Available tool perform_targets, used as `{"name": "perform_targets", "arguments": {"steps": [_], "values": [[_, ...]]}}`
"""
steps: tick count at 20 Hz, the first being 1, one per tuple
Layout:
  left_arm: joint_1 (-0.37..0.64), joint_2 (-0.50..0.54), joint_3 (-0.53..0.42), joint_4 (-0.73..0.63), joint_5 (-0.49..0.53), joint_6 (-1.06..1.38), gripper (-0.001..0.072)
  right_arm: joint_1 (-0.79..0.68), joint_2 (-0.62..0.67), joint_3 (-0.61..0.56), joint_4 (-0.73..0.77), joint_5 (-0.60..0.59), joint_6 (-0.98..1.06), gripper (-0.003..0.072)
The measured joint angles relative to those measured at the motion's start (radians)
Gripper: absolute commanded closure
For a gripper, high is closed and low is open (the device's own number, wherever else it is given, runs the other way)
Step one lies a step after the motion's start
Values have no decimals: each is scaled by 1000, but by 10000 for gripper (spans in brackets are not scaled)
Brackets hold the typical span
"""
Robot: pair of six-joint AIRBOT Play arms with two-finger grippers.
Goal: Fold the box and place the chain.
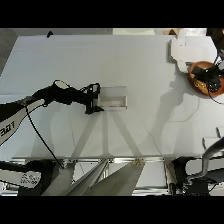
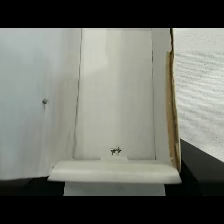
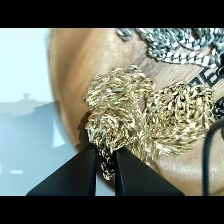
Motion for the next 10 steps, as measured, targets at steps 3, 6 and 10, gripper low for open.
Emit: {"name": "perform_targets", "arguments": {"steps": [3,6,10], "values": [[0,0,0,0,0,0,429,51,124,0,-80,51,-23,678],[0,0,0,0,0,0,429,97,252,0,-131,142,-39,679],[0,0,0,0,0,0,429,174,401,0,-153,277,-67,679]]}}
